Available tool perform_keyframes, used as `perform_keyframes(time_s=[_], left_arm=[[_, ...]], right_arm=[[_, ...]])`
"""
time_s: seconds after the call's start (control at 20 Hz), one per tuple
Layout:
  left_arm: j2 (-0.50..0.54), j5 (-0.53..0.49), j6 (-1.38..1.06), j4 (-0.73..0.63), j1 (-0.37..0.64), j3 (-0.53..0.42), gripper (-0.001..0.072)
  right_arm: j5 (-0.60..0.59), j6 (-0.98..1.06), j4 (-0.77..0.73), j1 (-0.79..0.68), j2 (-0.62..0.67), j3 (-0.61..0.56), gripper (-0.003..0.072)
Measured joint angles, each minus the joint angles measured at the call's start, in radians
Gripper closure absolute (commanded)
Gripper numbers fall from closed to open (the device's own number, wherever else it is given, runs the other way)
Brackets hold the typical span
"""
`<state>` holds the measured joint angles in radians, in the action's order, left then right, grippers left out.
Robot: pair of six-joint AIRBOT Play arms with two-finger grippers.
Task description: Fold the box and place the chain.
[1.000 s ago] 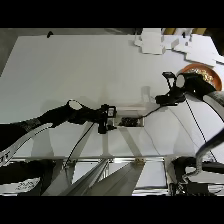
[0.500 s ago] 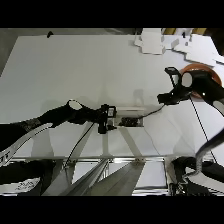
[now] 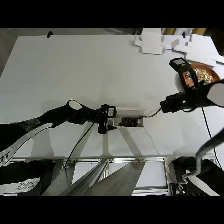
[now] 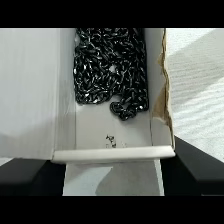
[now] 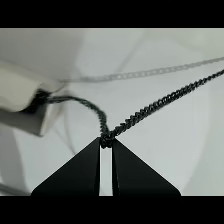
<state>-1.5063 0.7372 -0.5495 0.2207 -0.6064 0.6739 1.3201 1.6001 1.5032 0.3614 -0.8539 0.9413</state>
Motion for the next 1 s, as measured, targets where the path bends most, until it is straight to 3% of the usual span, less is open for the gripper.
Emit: perform_keyframes(time_s=[0.2,0.6,0.7,0.85,1.0], left_arm=[[0.000,0.000,0.000,0.000,0.000,0.000,0.0558],[0.000,0.000,0.000,0.000,0.000,0.000,0.0558],[0.000,0.000,0.000,0.000,0.000,0.000,0.0558],[0.000,0.000,0.000,0.000,0.000,0.000,0.0558],[0.000,0.000,0.000,0.000,0.000,0.000,0.0558]], right_arm=[[-0.009,0.030,-0.080,0.094,0.065,0.000,0.0668],[-0.170,0.071,-0.199,0.250,0.066,0.000,0.0661],[-0.195,0.072,-0.208,0.261,0.032,0.000,0.0614],[-0.205,0.074,-0.217,0.268,-0.032,0.000,0.0375],[-0.195,0.047,-0.218,0.270,-0.065,0.008,0.0345]])
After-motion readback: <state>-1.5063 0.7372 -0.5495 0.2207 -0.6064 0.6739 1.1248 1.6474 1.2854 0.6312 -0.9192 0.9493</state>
